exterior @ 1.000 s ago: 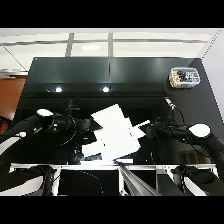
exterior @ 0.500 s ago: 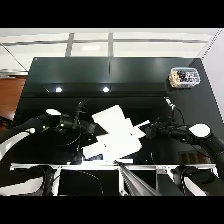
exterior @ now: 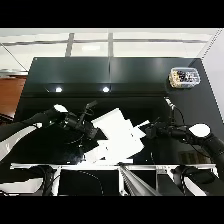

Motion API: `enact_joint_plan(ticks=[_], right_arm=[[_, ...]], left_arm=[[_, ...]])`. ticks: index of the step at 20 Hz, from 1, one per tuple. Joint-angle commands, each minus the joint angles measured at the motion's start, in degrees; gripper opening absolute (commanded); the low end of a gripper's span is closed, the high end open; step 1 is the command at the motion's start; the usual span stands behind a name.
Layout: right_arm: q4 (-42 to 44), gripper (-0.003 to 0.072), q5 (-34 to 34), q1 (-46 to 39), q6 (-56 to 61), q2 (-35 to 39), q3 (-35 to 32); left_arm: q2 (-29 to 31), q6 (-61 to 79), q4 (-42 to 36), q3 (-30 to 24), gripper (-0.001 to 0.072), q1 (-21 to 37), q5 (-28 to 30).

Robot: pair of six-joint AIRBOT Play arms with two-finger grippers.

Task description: Fold the box and place the chain.

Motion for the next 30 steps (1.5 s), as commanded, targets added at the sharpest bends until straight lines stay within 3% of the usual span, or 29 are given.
enact_joint_plan(ticks=[1,3,4,5,7,9,10,12,16,18,21,23,30], right_arm=[[0.0,0.0044,0.0,0.0,0.0,0.0,0.0],[0.0,0.0043,0.0,0.0,0.0,0.0,0.0],[0.0,0.0043,0.0,0.0,0.0,0.0,0.0],[0.0,0.0043,0.0,0.0,0.0,0.0,0.0],[0.0,0.0044,0.0,0.0,0.0,0.0,0.0],[0.0,0.0044,0.2,-0.1,0.4,0.0,0.1],[0.0,0.0117,1.4,-0.7,0.5,0.0,0.4],[-1.7,0.0709,4.5,-3.7,0.6,0.0,1.4],[-16.4,0.0697,17.4,-14.4,0.6,0.0,11.0],[-22.6,0.0697,20.6,-18.0,-0.5,0.0,16.4],[-26.2,0.0697,22.2,-18.3,-9.9,0.0,18.5],[-26.3,0.0697,21.6,-17.3,-15.1,0.0,17.1],[-26.2,0.0704,16.0,-5.7,-21.4,0.0,12.9]], left_arm=[[-0.3,0.7,3.9,1.2,0.0402,-0.8,-1.3],[-0.3,0.7,4.4,1.2,0.0281,-0.8,-1.3],[-0.3,0.7,4.4,1.2,0.0154,-0.8,-1.1],[-0.3,0.7,4.5,1.3,0.0097,-0.8,-0.9],[-0.3,0.7,4.5,1.6,0.0032,-0.8,-0.9],[-0.3,0.7,4.7,1.9,0.0032,-0.8,-0.9],[-0.3,0.7,4.7,2.2,0.0032,-0.7,-0.9],[-0.3,0.7,5.2,3.5,0.0031,-0.7,-1.0],[2.2,1.1,16.2,9.0,0.0027,-1.0,-1.7],[5.7,4.8,23.1,11.4,0.0025,-3.2,0.5],[13.3,9.2,29.3,10.2,0.0026,-9.0,16.2],[14.4,14.2,30.9,8.5,0.0031,-11.8,23.6],[7.2,15.5,29.6,7.8,0.0030,-13.0,20.1]])
